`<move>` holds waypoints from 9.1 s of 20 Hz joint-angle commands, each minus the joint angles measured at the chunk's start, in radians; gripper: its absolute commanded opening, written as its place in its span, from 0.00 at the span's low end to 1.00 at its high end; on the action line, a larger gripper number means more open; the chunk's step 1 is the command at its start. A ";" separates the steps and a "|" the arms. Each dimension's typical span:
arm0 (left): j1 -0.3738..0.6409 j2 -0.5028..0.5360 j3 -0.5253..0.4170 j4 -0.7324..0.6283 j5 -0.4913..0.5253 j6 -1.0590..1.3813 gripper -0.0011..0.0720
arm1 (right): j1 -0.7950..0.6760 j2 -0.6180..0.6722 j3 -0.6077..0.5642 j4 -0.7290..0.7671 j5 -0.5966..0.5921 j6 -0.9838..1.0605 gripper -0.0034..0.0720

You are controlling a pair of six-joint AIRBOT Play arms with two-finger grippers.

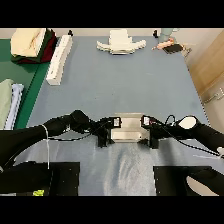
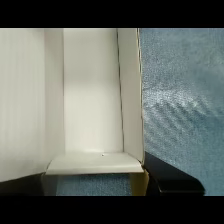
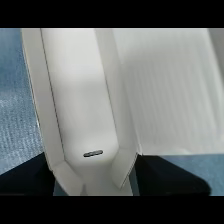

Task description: Fold the box.

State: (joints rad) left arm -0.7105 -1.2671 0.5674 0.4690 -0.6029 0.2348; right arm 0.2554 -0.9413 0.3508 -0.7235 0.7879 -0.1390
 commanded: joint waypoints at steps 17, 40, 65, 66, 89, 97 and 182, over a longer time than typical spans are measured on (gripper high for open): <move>0.000 0.001 0.000 0.002 -0.001 0.003 0.65 | 0.000 0.386 0.001 -0.100 0.200 0.997 1.00; 0.000 0.001 0.000 0.002 -0.001 0.003 0.65 | 0.002 0.117 0.083 0.341 0.091 1.302 0.14; 0.000 0.001 0.000 0.002 -0.001 0.003 0.65 | 0.063 -0.285 0.266 0.181 0.033 1.185 0.11; 0.000 0.001 0.000 0.002 -0.001 0.003 0.65 | 0.063 -0.283 0.284 0.181 0.040 1.184 0.11; 0.000 0.001 0.000 0.002 -0.001 0.003 0.65 | 0.065 0.333 0.079 -0.517 0.375 0.834 0.85; 0.000 0.001 0.000 0.002 -0.001 0.003 0.65 | 0.077 0.196 0.045 -0.322 0.105 0.407 0.81; 0.000 0.001 0.000 0.002 -0.001 0.003 0.65 | 0.480 -0.098 0.349 -0.765 0.270 2.387 0.44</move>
State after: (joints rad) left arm -0.7105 -1.2671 0.5674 0.4709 -0.6041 0.2382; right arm 0.6296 -0.9848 0.6468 -1.3369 1.0092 2.0201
